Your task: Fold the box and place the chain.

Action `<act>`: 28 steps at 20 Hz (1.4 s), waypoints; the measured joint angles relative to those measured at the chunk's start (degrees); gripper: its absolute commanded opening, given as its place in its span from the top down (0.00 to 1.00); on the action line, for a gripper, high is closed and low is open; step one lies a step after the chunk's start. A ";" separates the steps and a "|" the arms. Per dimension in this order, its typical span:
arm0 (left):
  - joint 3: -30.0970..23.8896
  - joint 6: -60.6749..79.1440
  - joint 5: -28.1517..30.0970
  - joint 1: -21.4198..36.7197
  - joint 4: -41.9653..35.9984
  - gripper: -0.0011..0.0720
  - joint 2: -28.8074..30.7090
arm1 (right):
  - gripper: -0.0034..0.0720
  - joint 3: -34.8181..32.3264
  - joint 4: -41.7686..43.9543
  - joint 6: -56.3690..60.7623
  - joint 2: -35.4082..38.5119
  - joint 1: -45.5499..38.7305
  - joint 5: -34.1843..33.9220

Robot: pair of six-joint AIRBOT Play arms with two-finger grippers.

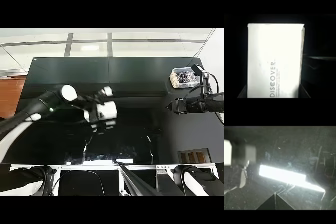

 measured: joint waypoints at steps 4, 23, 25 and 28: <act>3.48 -5.68 5.22 14.80 0.15 0.44 -0.94 | 0.93 0.00 1.11 0.35 0.02 0.00 -0.15; 57.66 -30.82 -4.98 43.95 14.14 0.43 -41.57 | 0.93 0.00 4.13 2.71 0.02 0.00 -0.98; 58.84 -33.83 -4.50 44.30 15.04 0.09 -42.36 | 0.93 0.00 4.22 2.75 0.00 0.00 -1.44; 59.58 -37.55 -5.49 44.15 15.98 0.00 -41.99 | 0.93 0.00 4.31 2.93 0.02 0.00 -1.73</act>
